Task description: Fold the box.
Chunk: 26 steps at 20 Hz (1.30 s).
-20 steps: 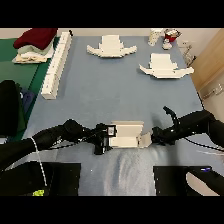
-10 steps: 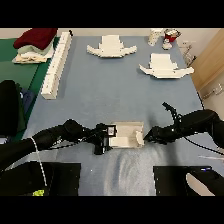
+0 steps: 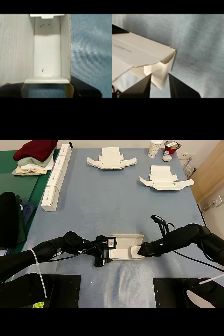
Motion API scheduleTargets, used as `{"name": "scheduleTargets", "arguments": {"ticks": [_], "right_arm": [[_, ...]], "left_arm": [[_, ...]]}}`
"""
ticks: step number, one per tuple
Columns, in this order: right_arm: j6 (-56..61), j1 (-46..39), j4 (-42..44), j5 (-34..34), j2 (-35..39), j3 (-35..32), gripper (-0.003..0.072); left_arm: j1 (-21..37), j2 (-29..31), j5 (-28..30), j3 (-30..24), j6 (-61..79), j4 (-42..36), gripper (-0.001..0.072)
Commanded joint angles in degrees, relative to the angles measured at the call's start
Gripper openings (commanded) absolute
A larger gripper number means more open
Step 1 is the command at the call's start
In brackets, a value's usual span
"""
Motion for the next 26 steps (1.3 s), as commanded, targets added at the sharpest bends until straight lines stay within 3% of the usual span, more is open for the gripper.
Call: {"name": "scheduleTargets", "arguments": {"ticks": [1,4,8,12,16,18,21,26], "right_arm": [[19.52,9.81,-14.64,3.98,0.04,3.32,0.036],[34.05,17.59,-24.98,2.97,-0.85,6.12,0.036],[47.25,27.41,-34.01,-3.39,-9.75,11.58,0.0359],[52.98,32.22,-38.16,-8.24,-19.56,18.14,0.0358],[55.52,32.85,-39.21,-8.24,-23.1,20.81,0.0324],[56.65,32.85,-39.91,-9.79,-23.08,20.81,0.0256],[56.87,32.85,-39.89,-12.57,-23.1,20.81,0.0013],[56.87,32.85,-39.5,-12.55,-23.1,20.81,0.0003]], "left_arm": [[0.02,0.04,0.02,0.02,0.0,0.02,0.0443],[0.02,0.07,0.02,0.02,0.0,0.02,0.0443],[0.02,0.04,0.02,0.02,0.0,0.02,0.0443],[0.02,0.04,0.0,0.02,0.0,0.02,0.0443],[0.02,0.04,0.02,0.02,0.0,0.0,0.0443],[0.02,0.04,0.02,0.02,0.0,0.02,0.0443],[0.02,0.04,0.02,0.02,0.0,0.02,0.0443],[0.02,0.04,0.02,0.02,0.0,0.02,0.0443]]}}
